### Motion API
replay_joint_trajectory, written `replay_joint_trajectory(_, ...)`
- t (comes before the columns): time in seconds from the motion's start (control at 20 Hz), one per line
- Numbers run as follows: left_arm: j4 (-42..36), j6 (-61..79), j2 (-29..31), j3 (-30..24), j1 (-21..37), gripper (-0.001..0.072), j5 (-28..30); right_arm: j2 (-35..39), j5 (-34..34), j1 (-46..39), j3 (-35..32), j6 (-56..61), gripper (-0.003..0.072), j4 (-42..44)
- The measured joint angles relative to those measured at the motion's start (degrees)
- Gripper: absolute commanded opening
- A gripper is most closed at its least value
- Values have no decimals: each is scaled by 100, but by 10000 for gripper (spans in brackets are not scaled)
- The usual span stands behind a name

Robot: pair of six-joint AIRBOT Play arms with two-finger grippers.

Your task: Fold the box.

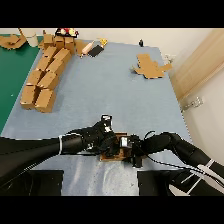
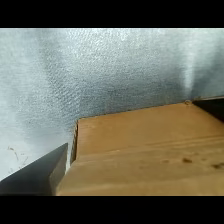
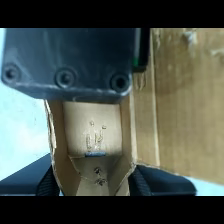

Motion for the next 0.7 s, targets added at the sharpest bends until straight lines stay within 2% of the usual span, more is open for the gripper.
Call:
replay_joint_trajectory(0.25,-26,-179,-199,66,-11,518,-203,0,0,0,0,0,497,-2)
replay_joint_trajectory(0.35,-48,-245,-247,76,-39,187,-293,0,2,0,0,0,497,-2)
replay_joint_trajectory(0.45,-57,-297,-273,85,-52,163,-323,0,2,0,0,-2,497,-2)
replay_joint_trajectory(0.5,-55,-326,-282,96,-59,33,-326,0,2,0,0,0,497,-2)
replay_joint_trajectory(0.55,-48,-354,-291,98,-63,13,-363,0,0,0,0,0,497,-4)
replay_joint_trajectory(0.7,-33,-372,-297,116,-70,13,-321,0,-13,0,0,0,497,-4)
